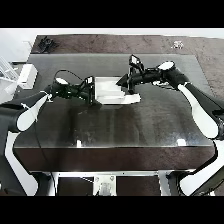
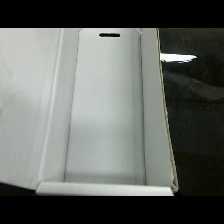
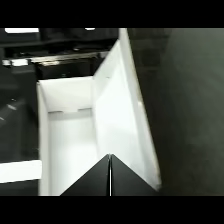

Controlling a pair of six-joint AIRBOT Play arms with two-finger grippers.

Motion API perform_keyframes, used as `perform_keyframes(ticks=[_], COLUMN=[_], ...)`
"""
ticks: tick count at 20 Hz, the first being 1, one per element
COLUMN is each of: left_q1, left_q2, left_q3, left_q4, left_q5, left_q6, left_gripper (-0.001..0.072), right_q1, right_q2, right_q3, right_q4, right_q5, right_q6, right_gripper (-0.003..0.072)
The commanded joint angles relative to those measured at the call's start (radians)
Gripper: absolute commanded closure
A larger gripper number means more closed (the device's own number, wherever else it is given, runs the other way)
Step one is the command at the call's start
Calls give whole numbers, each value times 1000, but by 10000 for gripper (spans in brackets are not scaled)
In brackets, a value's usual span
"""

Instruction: Fold the box and place the chain.

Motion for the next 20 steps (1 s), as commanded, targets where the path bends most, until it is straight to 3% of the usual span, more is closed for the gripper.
perform_keyframes(ticks=[1,8,20], left_q1=[0,0,0], left_q2=[0,0,1], left_q3=[0,0,0], left_q4=[-1,-2,-1], left_q5=[1,2,3], left_q6=[-4,-4,-4], left_gripper=[198,199,198], right_q1=[14,13,12], right_q2=[-51,-153,-193], right_q3=[68,167,173], right_q4=[-41,-146,-169], right_q5=[-64,-64,-1], right_q6=[29,62,54], right_gripper=[677,678,678])
